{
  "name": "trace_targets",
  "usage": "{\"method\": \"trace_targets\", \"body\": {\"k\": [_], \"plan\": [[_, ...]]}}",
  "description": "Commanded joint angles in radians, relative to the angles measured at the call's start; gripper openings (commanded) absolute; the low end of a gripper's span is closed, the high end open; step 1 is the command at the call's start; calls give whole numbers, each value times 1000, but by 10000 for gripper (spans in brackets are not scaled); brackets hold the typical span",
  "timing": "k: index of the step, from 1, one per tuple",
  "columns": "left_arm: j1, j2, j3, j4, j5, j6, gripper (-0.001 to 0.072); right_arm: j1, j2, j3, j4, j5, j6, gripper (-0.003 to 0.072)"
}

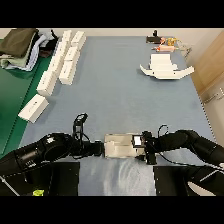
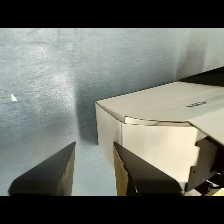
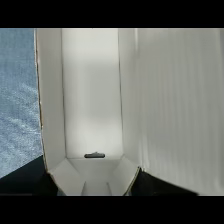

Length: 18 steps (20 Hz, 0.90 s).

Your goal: Fold the box.

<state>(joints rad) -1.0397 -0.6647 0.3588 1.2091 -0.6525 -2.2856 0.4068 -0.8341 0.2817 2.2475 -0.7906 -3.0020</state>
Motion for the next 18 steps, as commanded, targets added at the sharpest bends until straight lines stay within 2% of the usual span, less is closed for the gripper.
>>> {"method": "trace_targets", "body": {"k": [1, 5, 7, 9, 12, 15, 18], "plan": [[0, -1, 16, 5, 50, 12, 353, 0, 0, 0, 0, 0, 0, 509], [-1, -3, 16, 3, 105, 12, 353, 0, 0, 0, 0, 0, 0, 509], [-2, -13, 16, -2, 97, 12, 355, 0, 0, 0, 0, 0, 0, 509], [-2, -34, 16, -19, 96, 12, 427, 0, 0, 0, 0, 0, 0, 509], [-2, -59, 19, -40, 91, 12, 430, 0, 0, 0, 0, 0, 0, 509], [-2, -107, 83, -38, 9, 16, 430, 0, 0, 0, 0, 0, 0, 509], [-48, -219, 170, -27, -40, 6, 430, 0, 0, 0, 0, 0, 0, 509]]}}
